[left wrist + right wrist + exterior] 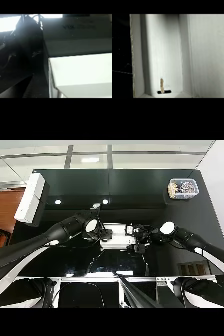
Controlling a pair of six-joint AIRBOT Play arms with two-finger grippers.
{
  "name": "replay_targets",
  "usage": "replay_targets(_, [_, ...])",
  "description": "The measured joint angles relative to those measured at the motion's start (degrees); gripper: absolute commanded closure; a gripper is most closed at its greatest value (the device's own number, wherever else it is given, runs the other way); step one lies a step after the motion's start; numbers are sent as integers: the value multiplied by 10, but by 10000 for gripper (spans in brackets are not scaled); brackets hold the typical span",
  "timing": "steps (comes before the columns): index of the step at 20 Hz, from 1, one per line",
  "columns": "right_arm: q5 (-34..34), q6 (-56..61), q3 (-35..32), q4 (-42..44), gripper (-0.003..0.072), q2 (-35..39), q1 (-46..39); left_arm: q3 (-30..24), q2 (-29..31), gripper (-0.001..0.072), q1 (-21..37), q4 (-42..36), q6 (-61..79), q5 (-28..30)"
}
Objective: Fold the box and place the chain.
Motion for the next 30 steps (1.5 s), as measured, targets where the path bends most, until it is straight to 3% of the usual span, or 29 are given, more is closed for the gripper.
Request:
replay_targets(13, [0, 0, 0, 0, 256, 0, 0, 24, -23, 268, -23, 20, -37, -24])
replay_targets(15, [0, 0, 0, 0, 256, 0, 0, 37, -35, 472, -26, 21, -33, -33])
replay_targets(16, [0, 0, 0, 0, 256, 0, 0, 41, -38, 484, -28, 21, -31, -37])
replay_targets(17, [0, 0, 0, 0, 256, 0, 0, 44, -41, 556, -28, 23, -29, -39])
replay_targets(18, [0, 0, 0, 0, 256, 0, 0, 46, -42, 683, -29, 24, -29, -43])
replay_targets(21, [0, 1, 0, 0, 256, 0, 0, 50, -45, 680, -30, 27, -29, -47])
replay_targets(22, [0, 1, 0, 0, 256, 0, 0, 50, -46, 654, -30, 27, -28, -47])
replay_targets(24, [0, 0, 0, -1, 256, 0, 0, 51, -47, 265, -30, 22, -24, -45])
replay_targets(25, [0, 0, 0, -1, 256, 0, 0, 52, -47, 223, -30, 17, -26, -45])
replay_targets(27, [0, 0, 0, -1, 256, 0, 0, 52, -47, 225, -30, 21, -29, -50])
replay_targets(28, [0, 0, 0, -1, 256, 0, 0, 52, -47, 287, -30, 23, -32, -52])
replay_targets(29, [0, 0, 0, 0, 256, 0, 0, 52, -47, 597, -30, 26, -40, -54])
replay_targets(30, [0, 0, 0, 0, 256, 0, 0, 52, -47, 681, -30, 28, -44, -56])
